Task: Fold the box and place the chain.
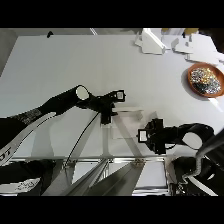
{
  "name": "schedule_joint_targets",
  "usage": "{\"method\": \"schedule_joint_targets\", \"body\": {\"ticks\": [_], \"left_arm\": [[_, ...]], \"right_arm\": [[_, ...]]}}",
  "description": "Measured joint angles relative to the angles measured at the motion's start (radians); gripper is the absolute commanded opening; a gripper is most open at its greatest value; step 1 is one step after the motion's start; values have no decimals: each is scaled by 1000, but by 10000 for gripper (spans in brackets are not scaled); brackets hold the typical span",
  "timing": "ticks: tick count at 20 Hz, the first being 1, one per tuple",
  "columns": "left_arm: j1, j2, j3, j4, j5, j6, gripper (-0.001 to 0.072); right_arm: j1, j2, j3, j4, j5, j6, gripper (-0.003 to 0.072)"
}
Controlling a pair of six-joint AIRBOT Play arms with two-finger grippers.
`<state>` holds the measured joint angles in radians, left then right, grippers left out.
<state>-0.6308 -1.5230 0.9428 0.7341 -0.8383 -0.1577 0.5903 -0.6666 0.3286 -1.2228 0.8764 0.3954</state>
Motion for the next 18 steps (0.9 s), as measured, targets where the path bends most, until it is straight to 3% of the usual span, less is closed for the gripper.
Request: {"method": "schedule_joint_targets", "body": {"ticks": [10,15,18], "left_arm": [[0,0,0,0,0,0,13],[0,0,0,0,0,0,13],[0,0,0,-1,0,0,13]], "right_arm": [[94,-74,-89,-45,-343,-18,625],[96,-93,-91,-52,-435,-19,623],[96,-97,-68,-56,-427,-19,623]]}}
